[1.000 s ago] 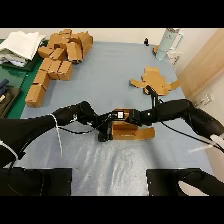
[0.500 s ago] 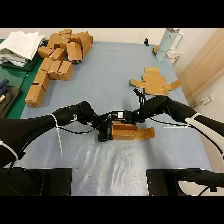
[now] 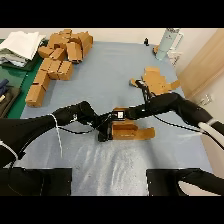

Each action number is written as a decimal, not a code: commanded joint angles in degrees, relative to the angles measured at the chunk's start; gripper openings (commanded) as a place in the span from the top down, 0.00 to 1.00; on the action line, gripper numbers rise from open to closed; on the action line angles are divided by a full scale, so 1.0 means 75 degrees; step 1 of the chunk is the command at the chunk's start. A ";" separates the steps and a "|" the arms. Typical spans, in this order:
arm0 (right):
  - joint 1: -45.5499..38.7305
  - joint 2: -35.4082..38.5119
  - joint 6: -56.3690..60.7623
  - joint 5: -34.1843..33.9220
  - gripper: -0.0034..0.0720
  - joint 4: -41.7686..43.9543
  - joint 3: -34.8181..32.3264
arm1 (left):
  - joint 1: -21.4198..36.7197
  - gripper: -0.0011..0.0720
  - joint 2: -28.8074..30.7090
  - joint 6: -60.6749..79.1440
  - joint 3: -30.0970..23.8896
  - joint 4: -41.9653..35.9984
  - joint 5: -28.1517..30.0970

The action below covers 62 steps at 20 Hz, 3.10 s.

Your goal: Fold the box.

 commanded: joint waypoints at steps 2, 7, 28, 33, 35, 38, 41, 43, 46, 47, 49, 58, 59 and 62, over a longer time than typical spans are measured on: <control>0.0044 0.1737 -0.0644 -0.1320 0.95 -0.0906 -0.0405 | 0.0000 0.42 0.0000 0.0000 -0.0003 0.0000 0.0003; 0.0041 0.2827 -0.2250 -0.1807 0.22 -0.2433 -0.1763 | 0.0000 0.42 0.0000 0.0000 -0.0003 0.0000 0.0003; 0.0082 0.1606 -0.7184 0.0883 0.70 -0.1058 -0.2361 | -0.0003 0.42 0.0000 0.0000 -0.0003 0.0000 0.0003; 0.0612 0.1218 -0.7184 0.1510 0.70 -0.1070 -0.2361 | 0.0000 0.42 0.0000 0.0000 -0.0003 0.0000 0.0003; 0.0714 0.1198 -0.7184 0.1585 0.54 -0.1087 -0.2361 | 0.0000 0.42 0.0000 0.0000 -0.0003 -0.0003 0.0003; 0.0711 0.1201 -0.7187 0.1498 0.29 -0.1192 -0.2361 | -0.0003 0.42 0.0000 0.0000 -0.0003 0.0000 0.0003; 0.0711 0.1201 -0.7233 0.1498 0.15 -0.1195 -0.2361 | 0.0000 0.42 0.0000 0.0000 -0.0003 0.0000 0.0003; 0.0705 0.1227 -0.7192 0.1469 0.20 -0.1309 -0.2358 | 0.0000 0.42 0.0000 0.0000 -0.0003 0.0000 0.0003; 0.0702 0.1507 -0.5928 0.1265 0.73 -0.2238 -0.2334 | 0.0000 0.42 0.0000 0.0000 -0.0003 0.0000 0.0003; 0.0697 0.1664 -0.5085 0.1265 0.81 -0.2742 -0.2314 | -0.0003 0.42 0.0000 0.0000 -0.0003 0.0000 0.0003; 0.0691 0.2095 -0.3276 0.1145 0.95 -0.4019 -0.2244 | -0.0003 0.42 0.0000 0.0000 -0.0003 0.0000 0.0003; -0.1105 0.3564 0.4401 -0.1845 0.95 -0.8000 -0.1894 | 0.0000 0.42 0.0000 0.0000 -0.0003 0.0000 0.0003; -0.1594 0.3348 0.4354 -0.1696 0.95 -0.7012 -0.2005 | 0.0000 0.42 0.0000 0.0000 -0.0003 0.0000 0.0003; -0.2381 0.2282 0.3060 -0.0988 0.95 -0.4415 -0.2302 | -0.0003 0.42 0.0000 0.0000 -0.0003 0.0000 0.0000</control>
